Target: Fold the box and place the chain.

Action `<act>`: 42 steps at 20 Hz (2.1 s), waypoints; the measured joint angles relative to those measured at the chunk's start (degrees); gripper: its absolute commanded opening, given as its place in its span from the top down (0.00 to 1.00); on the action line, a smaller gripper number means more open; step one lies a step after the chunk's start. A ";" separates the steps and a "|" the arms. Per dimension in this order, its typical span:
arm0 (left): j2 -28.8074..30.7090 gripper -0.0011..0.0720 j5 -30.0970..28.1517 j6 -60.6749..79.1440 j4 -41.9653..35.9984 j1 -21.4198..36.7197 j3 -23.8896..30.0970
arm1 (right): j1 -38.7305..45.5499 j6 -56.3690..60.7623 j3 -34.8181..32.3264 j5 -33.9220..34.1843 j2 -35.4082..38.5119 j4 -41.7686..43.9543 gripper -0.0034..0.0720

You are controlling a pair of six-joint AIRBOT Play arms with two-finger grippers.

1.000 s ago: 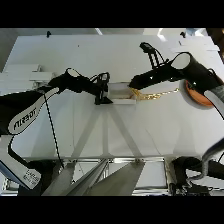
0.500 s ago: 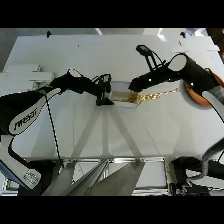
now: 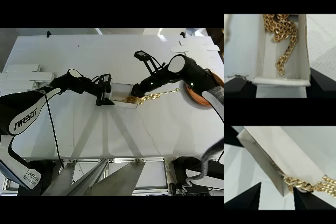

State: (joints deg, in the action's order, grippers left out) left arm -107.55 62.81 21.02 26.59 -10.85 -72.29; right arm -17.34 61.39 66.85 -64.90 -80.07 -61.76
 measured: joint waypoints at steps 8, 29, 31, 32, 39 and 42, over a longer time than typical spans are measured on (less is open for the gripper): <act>0.00 0.58 0.00 -0.02 -0.02 0.00 0.00 | 3.30 -0.42 0.00 -11.98 3.37 -1.22 0.44; 0.00 0.58 -0.02 -0.04 -0.04 0.00 0.00 | 9.79 -1.84 0.00 10.80 -0.46 1.14 0.56; 0.00 0.58 -0.02 -0.04 -0.04 0.00 0.00 | 8.44 -2.91 0.00 12.55 -1.66 1.84 0.56; 0.00 0.58 -0.02 -0.04 -0.04 0.00 0.00 | 7.98 -3.87 0.00 12.48 -2.05 1.97 0.56; 0.00 0.58 -0.02 -0.04 -0.04 0.00 0.00 | 6.95 -7.30 0.00 7.15 -1.70 0.74 0.57; 0.00 0.58 -0.02 -0.04 -0.02 0.00 0.00 | 6.88 -7.65 0.02 5.22 -0.63 0.46 0.57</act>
State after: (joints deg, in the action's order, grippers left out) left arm -107.55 62.78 20.97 26.57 -10.85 -72.29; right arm -10.46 53.74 66.87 -59.68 -80.71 -61.30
